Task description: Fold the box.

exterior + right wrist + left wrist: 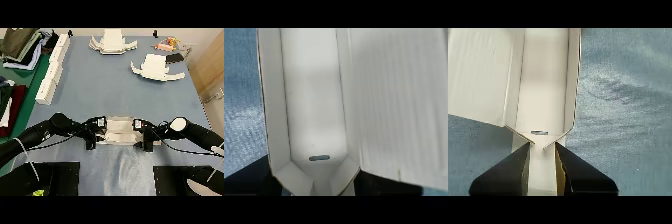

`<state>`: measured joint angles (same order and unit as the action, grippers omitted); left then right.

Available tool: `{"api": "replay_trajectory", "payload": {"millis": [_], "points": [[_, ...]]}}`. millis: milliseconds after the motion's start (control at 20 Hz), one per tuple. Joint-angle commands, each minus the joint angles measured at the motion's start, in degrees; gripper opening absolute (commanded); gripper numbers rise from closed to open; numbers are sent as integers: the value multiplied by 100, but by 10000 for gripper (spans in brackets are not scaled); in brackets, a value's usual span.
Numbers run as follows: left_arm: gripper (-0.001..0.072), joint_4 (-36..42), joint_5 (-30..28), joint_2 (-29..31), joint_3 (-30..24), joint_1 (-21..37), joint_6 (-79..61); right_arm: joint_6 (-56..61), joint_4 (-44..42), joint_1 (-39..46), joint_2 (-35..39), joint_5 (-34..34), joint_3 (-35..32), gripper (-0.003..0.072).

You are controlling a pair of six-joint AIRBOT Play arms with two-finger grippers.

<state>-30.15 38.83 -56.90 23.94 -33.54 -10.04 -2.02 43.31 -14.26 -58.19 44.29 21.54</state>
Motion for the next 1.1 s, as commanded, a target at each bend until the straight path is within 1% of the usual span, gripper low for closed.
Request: {"api": "replay_trajectory", "payload": {"millis": [0, 50, 200, 300, 500, 650, 700, 750, 800, 850, 900, 1050], "points": [[152, 48, -286, -98, 4, -44, -33, 0, -2, -2, 4, 2, 4, 490], [110, 50, -291, -111, 4, -55, -107, 0, -2, -2, 4, 0, 4, 490], [109, 109, -396, -149, 24, -208, -116, 0, 0, -2, 4, 2, 4, 490], [109, 297, -396, -190, 42, -334, -229, 0, -2, -2, 4, 0, 4, 490], [109, 1045, -544, -343, 85, -525, -579, 0, -2, -2, 4, 0, 4, 490], [109, 1104, -566, -387, 109, -542, -579, 0, -2, -2, 4, 0, 4, 490], [120, 1099, -562, -396, 96, -542, -575, 0, -2, -2, 4, 2, 4, 490], [190, 1102, -531, -413, 92, -542, -535, 0, -2, -2, 4, 0, 4, 490], [406, 1102, -520, -424, 85, -542, -494, 0, -2, -2, 4, 0, 4, 490], [566, 1084, -531, -424, 72, -542, -415, 0, -2, -2, 4, 0, 4, 490], [619, 1075, -533, -424, 57, -540, -289, 0, -2, -2, 4, 0, 4, 490], [618, 813, -535, -415, 59, -538, -175, 0, -2, -2, 4, 0, 4, 490]]}}
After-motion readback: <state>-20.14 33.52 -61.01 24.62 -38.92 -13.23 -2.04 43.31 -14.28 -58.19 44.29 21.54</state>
